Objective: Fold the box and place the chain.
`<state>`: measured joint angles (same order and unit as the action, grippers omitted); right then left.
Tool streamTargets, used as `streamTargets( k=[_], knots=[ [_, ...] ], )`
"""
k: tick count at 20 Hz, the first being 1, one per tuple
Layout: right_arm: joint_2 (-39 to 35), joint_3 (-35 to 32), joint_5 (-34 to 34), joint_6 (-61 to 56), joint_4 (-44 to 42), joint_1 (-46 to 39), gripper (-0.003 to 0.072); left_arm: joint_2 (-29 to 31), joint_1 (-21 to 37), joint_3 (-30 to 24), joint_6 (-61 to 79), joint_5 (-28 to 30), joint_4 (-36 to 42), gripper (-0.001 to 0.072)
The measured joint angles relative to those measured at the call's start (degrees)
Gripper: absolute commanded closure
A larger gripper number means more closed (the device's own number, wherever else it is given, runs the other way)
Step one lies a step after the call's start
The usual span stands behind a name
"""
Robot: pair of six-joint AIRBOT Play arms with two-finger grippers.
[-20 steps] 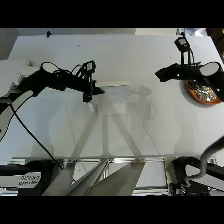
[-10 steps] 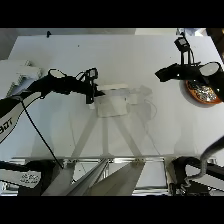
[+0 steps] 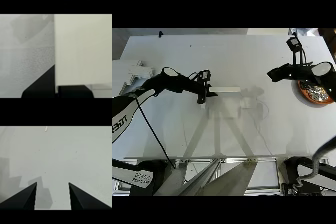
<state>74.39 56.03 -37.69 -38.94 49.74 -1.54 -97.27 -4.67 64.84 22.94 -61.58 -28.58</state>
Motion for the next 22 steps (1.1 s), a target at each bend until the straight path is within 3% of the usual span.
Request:
streamTargets(
  k=[22],
  knots=[
    [0.0, 0.0, 0.0, 0.0, 0.0, 0.0, 0.0243, -4.8, -0.7, 1.8, 1.4, -0.1, -1.8, 0.0695]
  ],
)
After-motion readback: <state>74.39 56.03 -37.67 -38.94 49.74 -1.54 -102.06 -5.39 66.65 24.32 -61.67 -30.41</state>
